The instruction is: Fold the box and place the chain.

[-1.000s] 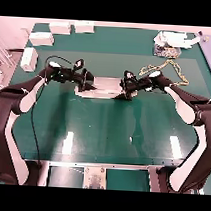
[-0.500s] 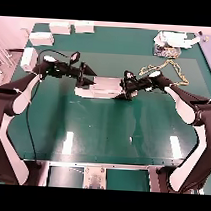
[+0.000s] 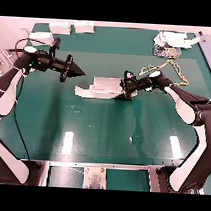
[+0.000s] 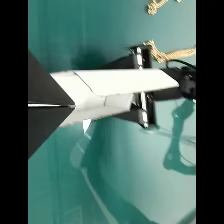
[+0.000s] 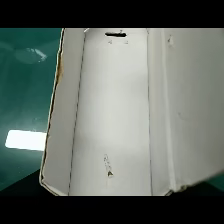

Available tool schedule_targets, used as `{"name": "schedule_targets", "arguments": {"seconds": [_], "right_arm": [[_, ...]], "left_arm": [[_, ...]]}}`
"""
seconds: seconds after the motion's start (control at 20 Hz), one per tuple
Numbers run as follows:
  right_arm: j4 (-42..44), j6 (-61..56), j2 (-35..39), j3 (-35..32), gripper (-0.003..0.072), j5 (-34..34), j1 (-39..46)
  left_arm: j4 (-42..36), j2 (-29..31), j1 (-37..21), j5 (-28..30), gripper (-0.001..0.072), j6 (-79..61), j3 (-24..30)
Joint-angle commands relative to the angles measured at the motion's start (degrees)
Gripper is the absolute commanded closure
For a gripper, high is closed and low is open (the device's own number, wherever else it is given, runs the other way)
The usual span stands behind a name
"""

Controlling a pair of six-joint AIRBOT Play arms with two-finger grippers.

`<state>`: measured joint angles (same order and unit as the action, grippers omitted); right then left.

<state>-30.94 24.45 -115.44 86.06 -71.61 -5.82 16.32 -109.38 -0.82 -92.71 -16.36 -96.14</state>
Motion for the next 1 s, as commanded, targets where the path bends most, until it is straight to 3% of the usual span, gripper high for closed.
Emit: {"name": "schedule_targets", "arguments": {"seconds": [0.0,0.1,0.25,0.35,0.5,0.7,0.95], "right_arm": [[0.02,0.00,0.00,-0.02,0.0106,-0.02,-0.02],[0.02,0.00,0.00,-0.02,0.0106,-0.02,-0.13],[0.02,0.00,0.00,-0.02,0.0107,-0.02,-0.13],[0.02,0.00,0.00,-0.02,0.0106,-0.02,-0.13],[0.02,0.00,0.00,-0.02,0.0106,-0.04,-0.13],[0.02,0.00,0.00,-0.02,0.0106,-0.02,-0.13],[0.02,0.00,0.00,-0.02,0.0106,-0.02,-0.13]], "left_arm": [[0.02,5.29,0.61,-0.90,0.0695,2.69,3.89],[-0.13,11.85,2.64,7.34,0.0696,-0.79,11.76],[-3.41,21.51,6.49,25.83,0.0695,-4.17,25.88],[-6.97,24.28,8.35,31.45,0.0694,-7.67,32.26],[-7.87,23.45,9.40,31.95,0.0692,-7.91,35.41],[-8.46,19.98,10.05,37.05,0.0691,-8.15,36.13],[-11.74,12.98,10.08,36.13,0.0691,-11.02,30.86]]}}
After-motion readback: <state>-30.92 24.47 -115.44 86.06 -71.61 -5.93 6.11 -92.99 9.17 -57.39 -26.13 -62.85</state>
